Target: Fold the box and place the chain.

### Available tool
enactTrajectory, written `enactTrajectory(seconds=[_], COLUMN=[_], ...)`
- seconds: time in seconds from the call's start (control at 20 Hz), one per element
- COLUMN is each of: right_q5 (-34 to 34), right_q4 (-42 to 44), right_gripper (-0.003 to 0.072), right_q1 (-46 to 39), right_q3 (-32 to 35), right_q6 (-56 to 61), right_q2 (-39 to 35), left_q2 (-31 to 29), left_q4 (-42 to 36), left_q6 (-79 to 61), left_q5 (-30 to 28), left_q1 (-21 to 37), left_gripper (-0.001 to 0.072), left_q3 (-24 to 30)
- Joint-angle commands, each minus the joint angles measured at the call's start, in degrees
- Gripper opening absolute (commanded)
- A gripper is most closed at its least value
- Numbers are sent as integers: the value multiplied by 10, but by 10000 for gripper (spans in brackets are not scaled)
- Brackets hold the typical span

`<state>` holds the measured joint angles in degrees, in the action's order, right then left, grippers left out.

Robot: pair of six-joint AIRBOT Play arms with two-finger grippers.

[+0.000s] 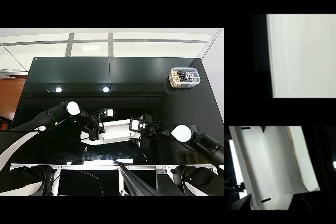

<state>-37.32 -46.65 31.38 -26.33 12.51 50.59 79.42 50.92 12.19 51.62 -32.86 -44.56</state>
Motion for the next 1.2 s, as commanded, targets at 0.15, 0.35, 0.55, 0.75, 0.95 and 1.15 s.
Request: enactTrajectory(seconds=[0.15,0.35,0.55,0.75,0.95,1.15], right_q5=[-12,-17,-75,-74,-71,-44], right_q4=[50,97,146,130,130,134], right_gripper=[704,704,704,703,703,704], right_q1=[-15,-16,-14,-14,-14,-14], right_q3=[-5,-5,-5,-1,3,3], right_q6=[-23,-58,-106,-132,-179,-191], right_q2=[17,35,70,95,126,144], left_q2=[0,0,0,0,0,0], left_q4=[0,12,28,28,24,24], left_q6=[0,0,0,0,0,0], left_q5=[0,-2,-2,-2,1,0], left_q1=[0,0,0,0,0,0], left_gripper=[31,29,28,29,29,30], left_q3=[0,0,-3,-5,-6,-6])
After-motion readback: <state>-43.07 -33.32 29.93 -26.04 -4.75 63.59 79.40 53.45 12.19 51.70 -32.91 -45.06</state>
